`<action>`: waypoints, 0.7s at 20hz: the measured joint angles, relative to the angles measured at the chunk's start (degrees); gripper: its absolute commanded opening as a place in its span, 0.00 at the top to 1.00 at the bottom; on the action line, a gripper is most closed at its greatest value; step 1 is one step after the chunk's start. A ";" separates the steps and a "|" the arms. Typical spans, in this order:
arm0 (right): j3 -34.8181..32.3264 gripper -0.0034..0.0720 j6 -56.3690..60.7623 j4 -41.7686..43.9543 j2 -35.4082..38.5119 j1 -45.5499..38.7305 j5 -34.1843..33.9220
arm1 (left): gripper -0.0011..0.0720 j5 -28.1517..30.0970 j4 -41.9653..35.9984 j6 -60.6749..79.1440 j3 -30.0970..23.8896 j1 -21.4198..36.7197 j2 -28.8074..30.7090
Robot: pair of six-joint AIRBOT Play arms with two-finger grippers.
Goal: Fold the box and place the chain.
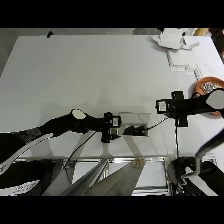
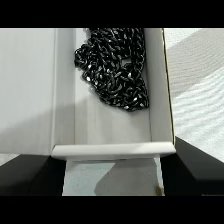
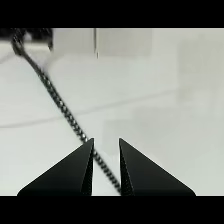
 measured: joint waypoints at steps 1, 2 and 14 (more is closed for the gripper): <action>-0.79 0.74 -0.31 -1.25 -0.63 -1.11 -0.68 | 0.61 0.00 -0.02 0.00 0.00 0.00 0.00; -1.42 0.74 -0.94 -2.54 -1.31 -1.84 -1.31 | 0.61 0.00 0.00 0.00 0.00 0.00 0.00; -3.67 0.74 -9.27 -7.72 -14.05 -3.78 -6.12 | 0.61 0.00 -0.02 0.00 0.00 0.00 0.00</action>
